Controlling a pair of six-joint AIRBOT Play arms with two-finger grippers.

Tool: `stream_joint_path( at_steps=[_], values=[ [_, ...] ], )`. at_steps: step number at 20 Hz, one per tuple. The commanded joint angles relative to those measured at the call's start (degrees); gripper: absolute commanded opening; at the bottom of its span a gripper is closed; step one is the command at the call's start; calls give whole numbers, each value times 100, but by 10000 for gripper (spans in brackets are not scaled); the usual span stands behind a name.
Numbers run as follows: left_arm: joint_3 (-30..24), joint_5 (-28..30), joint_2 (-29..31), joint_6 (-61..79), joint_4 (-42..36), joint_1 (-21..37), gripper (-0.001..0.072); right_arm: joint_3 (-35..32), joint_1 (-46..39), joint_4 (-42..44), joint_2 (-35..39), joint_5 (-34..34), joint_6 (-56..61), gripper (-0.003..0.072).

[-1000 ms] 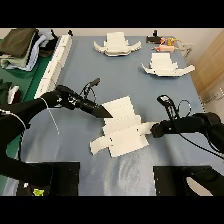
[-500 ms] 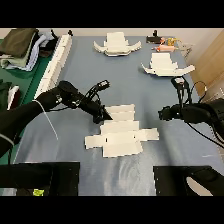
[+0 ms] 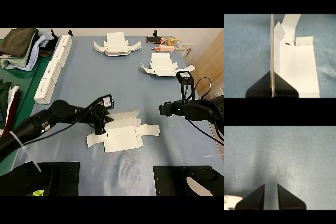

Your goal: Fold the box.

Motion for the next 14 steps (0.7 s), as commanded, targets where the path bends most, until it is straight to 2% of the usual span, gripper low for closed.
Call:
stream_joint_path(
  at_steps=[1, 5, 14],
  values=[
    [-546, 741, 463, 278, -111, -673, 8, 9, -2, -4, -11, 9, 63, 241],
    [-894, 970, 461, 275, -114, -1108, 9, 9, -2, 66, -66, 7, 61, 240],
    [-957, 990, 262, 216, -129, -1113, 12, 2, 0, 243, -125, 2, 59, 241]
  ],
)
